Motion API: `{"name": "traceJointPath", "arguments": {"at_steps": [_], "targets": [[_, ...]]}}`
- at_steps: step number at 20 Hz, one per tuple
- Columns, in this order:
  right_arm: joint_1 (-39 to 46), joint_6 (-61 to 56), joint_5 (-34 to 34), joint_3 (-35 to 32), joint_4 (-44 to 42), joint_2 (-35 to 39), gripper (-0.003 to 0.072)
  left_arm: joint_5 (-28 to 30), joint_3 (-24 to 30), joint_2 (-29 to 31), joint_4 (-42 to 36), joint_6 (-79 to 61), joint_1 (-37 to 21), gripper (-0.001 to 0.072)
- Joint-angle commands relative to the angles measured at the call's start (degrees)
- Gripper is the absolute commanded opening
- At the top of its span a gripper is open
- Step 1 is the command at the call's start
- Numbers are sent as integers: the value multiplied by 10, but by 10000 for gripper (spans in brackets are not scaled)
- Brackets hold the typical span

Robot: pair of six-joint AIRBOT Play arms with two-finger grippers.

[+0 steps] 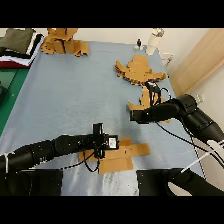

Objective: Fold the box.

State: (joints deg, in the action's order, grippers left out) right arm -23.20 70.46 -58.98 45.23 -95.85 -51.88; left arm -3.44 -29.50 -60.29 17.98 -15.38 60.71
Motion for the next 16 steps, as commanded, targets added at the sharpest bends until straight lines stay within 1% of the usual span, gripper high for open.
{"name": "traceJointPath", "arguments": {"at_steps": [1,3,6,7,10,13,16], "targets": [[0,0,8,0,0,0,3,18,-13,-3,3,-19,-2,12],[0,0,18,0,-1,0,3,-16,-17,-13,2,-17,-18,12],[0,0,29,0,0,0,3,-103,-26,-18,-5,-17,-51,12],[0,0,32,0,0,0,4,-119,-29,-18,-16,-18,-56,12],[0,0,46,0,0,0,3,-128,-31,-18,-17,-19,-57,12],[0,0,56,0,0,0,3,-156,-31,-19,-17,-29,-57,12],[0,0,59,0,0,0,3,-156,-29,-19,-30,-29,-57,12]]}}
